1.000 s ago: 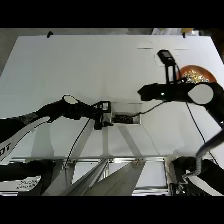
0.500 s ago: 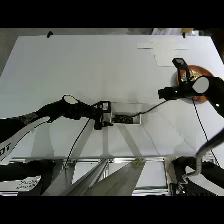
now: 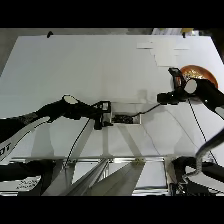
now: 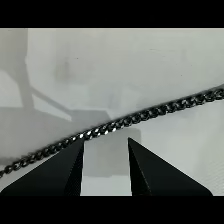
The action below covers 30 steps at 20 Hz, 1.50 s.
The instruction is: Fold the box and place the chain.
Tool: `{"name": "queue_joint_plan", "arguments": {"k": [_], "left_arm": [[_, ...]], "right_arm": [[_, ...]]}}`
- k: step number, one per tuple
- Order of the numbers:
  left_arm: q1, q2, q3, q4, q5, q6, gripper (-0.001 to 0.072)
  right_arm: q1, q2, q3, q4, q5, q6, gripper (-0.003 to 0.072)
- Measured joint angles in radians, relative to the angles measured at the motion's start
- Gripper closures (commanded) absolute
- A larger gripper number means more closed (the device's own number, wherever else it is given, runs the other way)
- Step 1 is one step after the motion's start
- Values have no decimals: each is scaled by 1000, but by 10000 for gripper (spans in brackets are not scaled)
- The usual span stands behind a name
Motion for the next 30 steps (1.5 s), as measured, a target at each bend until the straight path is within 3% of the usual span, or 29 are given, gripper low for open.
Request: {"name": "queue_joint_plan", "arguments": {"k": [11, 13, 14, 15, 16, 22, 30], "left_arm": [[0, 0, 0, 0, 0, 0, 680], [0, 0, 0, 0, 0, 0, 680], [0, 0, 0, 0, 0, 0, 680], [0, 0, 0, 0, 0, 0, 680], [0, 0, 0, 0, 0, 0, 680], [0, 0, 0, 0, 0, 0, 680], [0, 0, 0, 0, 0, 0, 680]], "right_arm": [[0, -83, 0, -62, -22, 72, 395], [0, -93, 0, -61, -17, 72, 537], [0, -95, 0, -60, -17, 72, 540], [0, -98, 0, -60, -16, 69, 633], [0, -99, 0, -57, -16, 69, 672], [17, -60, -3, -76, -8, 11, 672], [75, 150, -2, -60, 70, -13, 670]]}}
